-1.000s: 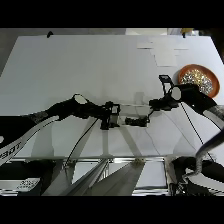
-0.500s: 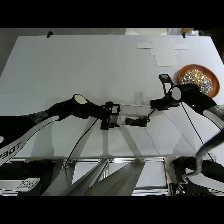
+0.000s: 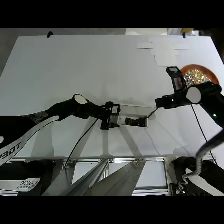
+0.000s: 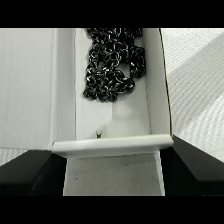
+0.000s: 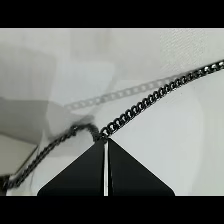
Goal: Fold the box and place the chain.
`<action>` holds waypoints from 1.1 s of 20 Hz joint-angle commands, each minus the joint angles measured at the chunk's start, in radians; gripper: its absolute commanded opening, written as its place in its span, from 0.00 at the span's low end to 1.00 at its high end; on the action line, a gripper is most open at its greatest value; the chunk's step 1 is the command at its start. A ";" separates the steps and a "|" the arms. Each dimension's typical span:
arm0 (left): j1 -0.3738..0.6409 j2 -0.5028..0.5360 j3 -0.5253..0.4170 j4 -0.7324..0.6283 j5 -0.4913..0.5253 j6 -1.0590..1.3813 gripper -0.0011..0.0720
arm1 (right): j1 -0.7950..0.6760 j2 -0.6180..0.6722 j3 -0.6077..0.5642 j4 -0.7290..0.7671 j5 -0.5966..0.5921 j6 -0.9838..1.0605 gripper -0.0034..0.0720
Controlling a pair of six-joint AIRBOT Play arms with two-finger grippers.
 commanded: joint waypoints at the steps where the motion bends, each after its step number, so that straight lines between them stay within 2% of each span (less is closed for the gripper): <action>1: 0.000 0.000 0.000 0.000 -0.002 0.000 0.14 | 0.000 0.117 0.001 0.011 0.128 -0.055 0.07; 4: 0.000 0.000 0.000 0.000 -0.003 0.000 0.14 | 0.000 0.227 0.001 0.120 0.188 -0.114 0.07; 7: 0.000 0.000 0.000 0.000 -0.003 0.000 0.14 | 0.000 0.308 0.001 0.247 0.192 -0.129 0.07; 10: 0.000 0.000 0.000 0.000 -0.003 0.000 0.14 | 0.000 0.316 -0.027 0.219 0.143 -0.100 0.09; 11: 0.000 0.000 0.000 0.000 -0.003 0.000 0.14 | 0.000 0.312 -0.057 0.179 0.101 -0.060 0.18; 12: 0.000 0.000 0.000 0.000 -0.003 0.000 0.14 | 0.000 0.303 -0.090 0.140 0.067 -0.026 0.23; 14: 0.000 0.000 0.000 0.000 -0.003 0.000 0.14 | 0.000 0.264 -0.152 0.081 0.010 0.011 0.51; 19: 0.000 0.000 0.000 0.000 -0.003 0.000 0.14 | 0.000 0.079 -0.179 0.064 -0.135 0.011 0.52; 22: 0.000 0.000 0.000 0.000 -0.003 0.000 0.14 | 0.000 -0.026 -0.179 0.048 -0.169 0.010 0.52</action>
